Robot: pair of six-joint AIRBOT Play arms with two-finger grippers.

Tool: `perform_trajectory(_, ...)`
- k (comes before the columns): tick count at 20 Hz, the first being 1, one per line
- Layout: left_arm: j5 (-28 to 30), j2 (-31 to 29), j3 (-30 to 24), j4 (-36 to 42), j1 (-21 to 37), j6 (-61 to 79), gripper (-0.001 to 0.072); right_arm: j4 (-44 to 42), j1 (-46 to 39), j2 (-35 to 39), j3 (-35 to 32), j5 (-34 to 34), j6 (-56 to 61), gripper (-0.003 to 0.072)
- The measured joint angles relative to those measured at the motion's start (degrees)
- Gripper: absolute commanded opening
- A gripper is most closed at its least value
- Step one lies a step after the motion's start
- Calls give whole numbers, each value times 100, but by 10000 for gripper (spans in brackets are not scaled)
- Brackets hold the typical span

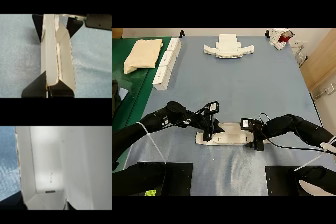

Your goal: Fold the box.

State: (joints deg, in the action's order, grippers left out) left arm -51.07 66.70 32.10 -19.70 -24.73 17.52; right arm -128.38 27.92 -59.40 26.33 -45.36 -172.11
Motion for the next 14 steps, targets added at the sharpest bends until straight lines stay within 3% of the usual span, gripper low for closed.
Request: perform_trajectory(14,0,0,-2,-2,0,-2,12,0,24,44,-9,31,59,654)
